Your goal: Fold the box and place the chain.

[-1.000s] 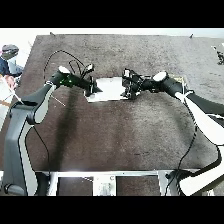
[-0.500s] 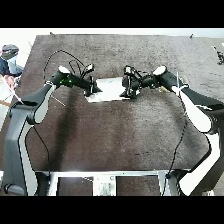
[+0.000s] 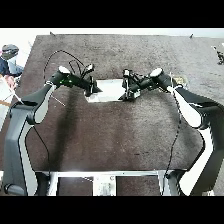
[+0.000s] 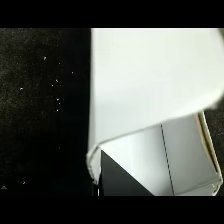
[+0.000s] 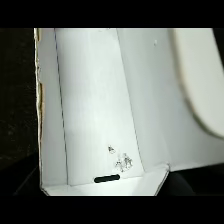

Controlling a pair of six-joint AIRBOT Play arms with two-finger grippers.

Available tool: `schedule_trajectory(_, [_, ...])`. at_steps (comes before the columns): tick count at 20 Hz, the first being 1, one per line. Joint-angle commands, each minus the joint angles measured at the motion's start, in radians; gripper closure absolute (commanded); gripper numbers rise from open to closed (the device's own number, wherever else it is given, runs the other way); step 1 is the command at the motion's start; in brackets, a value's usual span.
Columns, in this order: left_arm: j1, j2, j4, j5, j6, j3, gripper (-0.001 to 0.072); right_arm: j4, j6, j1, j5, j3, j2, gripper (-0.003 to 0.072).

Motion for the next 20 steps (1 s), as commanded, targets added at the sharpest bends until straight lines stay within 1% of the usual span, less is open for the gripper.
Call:
schedule_trajectory(1, [0.000,0.000,0.000,0.001,0.000,0.000,0.0698,0.012,-0.021,0.002,0.003,0.003,-0.023,-0.0034])
schedule_trajectory(6, [0.000,0.000,0.000,0.001,0.000,0.000,0.0698,0.012,-0.058,0.010,-0.008,0.003,-0.025,-0.0034])
schedule_trajectory(7, [0.000,0.000,0.000,0.001,0.000,0.000,0.0698,0.013,-0.058,0.010,-0.008,0.003,-0.025,0.0013])
schedule_trajectory(12, [0.000,0.000,0.000,0.001,0.000,0.000,0.0698,0.012,-0.066,0.010,-0.008,0.003,-0.025,0.0012])
schedule_trajectory(14, [0.000,0.000,0.000,0.001,0.000,0.000,0.0698,0.012,-0.080,0.010,-0.012,0.003,-0.026,0.0074])
schedule_trajectory(20, [0.000,0.000,0.000,0.001,0.000,0.000,0.0698,0.008,-0.080,0.010,-0.015,0.003,-0.026,0.0073])
